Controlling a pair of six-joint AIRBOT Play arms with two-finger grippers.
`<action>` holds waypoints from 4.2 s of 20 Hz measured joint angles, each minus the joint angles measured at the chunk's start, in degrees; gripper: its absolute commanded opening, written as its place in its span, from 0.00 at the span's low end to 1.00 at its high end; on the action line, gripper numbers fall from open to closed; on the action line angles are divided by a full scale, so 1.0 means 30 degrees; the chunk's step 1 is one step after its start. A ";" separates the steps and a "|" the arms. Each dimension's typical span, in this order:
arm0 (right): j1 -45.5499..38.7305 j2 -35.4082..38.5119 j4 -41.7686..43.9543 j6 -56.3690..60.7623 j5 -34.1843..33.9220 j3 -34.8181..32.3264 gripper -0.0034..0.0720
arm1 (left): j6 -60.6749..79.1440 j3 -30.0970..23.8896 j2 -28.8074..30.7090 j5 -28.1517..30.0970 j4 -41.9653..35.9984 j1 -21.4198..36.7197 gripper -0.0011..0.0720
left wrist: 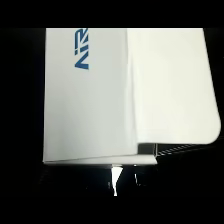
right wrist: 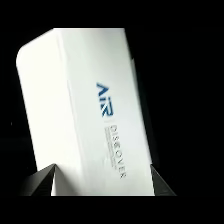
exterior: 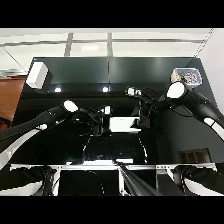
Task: Fold the box and place the chain.
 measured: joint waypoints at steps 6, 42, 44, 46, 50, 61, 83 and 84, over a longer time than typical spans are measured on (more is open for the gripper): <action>-0.0262 0.0517 0.1093 -0.0765 0.0510 -0.0015 0.97 | 0.0000 0.0000 0.0000 -0.0015 0.0000 0.0000 0.40; -0.0313 0.1384 0.2637 -0.4838 -0.2936 -0.2987 0.70 | -0.0015 0.0000 0.0000 -0.0015 0.0000 0.0000 0.40; -0.0313 0.1384 0.2645 -0.4809 -0.2936 -0.2987 0.70 | -0.0015 0.0000 0.0000 -0.0015 0.0000 0.0000 0.40; -0.0313 0.1384 0.2645 -0.4765 -0.2929 -0.2987 0.70 | -0.0015 0.0000 0.0000 -0.0015 0.0000 0.0000 0.40; -0.0313 0.1384 0.2667 -0.4736 -0.2885 -0.3016 0.59 | -0.0015 0.0000 0.0000 -0.0015 0.0007 0.0000 0.40; -0.0313 0.1370 0.2572 -0.4699 -0.2761 -0.3031 0.38 | -0.0007 0.0000 0.0000 -0.0022 0.0007 0.0000 0.40; -0.0313 0.1362 0.2069 -0.3883 -0.2157 -0.3053 0.63 | -0.0015 0.0000 0.0000 -0.0036 0.0007 0.0000 0.40; -0.0313 0.1362 0.2084 -0.3723 -0.2157 -0.3053 0.63 | -0.0015 0.0000 0.0000 -0.0036 0.0007 0.0000 0.40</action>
